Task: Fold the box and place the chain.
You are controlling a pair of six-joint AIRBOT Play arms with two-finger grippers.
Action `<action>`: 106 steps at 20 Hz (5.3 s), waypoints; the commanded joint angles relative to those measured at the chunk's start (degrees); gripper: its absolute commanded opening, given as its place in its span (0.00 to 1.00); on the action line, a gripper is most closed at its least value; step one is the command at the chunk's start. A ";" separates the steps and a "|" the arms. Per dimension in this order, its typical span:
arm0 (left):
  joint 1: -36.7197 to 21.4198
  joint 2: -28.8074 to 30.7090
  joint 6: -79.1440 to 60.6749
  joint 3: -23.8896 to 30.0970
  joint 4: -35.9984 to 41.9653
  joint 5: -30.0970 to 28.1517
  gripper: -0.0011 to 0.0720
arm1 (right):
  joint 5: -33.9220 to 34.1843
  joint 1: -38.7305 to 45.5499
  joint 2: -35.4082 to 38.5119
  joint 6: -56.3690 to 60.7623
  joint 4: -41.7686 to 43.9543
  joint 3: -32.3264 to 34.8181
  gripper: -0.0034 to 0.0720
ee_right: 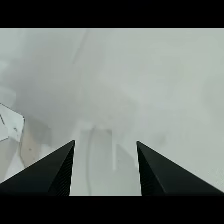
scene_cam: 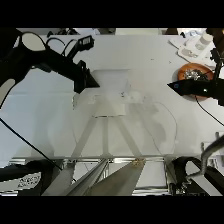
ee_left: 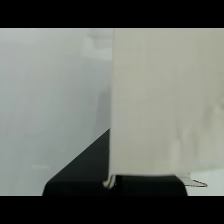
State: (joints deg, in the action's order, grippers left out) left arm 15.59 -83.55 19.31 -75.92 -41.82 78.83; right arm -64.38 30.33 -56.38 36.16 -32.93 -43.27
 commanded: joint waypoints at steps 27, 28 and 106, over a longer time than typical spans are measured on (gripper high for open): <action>4.98 -16.76 -28.52 6.99 7.52 -17.22 0.02 | -0.96 0.81 0.46 -0.02 -0.72 -0.04 0.38; 5.35 -16.76 -28.52 7.02 7.52 -18.08 0.02 | -0.96 0.81 0.46 -0.02 -0.72 -0.04 0.38; 5.20 -20.17 -27.87 7.04 10.47 -16.46 0.03 | 27.98 -32.11 -13.51 -61.72 16.70 17.62 0.92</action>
State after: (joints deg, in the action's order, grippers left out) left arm 20.82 -103.68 -8.54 -68.90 -31.35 62.37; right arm -38.35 -1.65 -69.67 -27.14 -18.87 -25.54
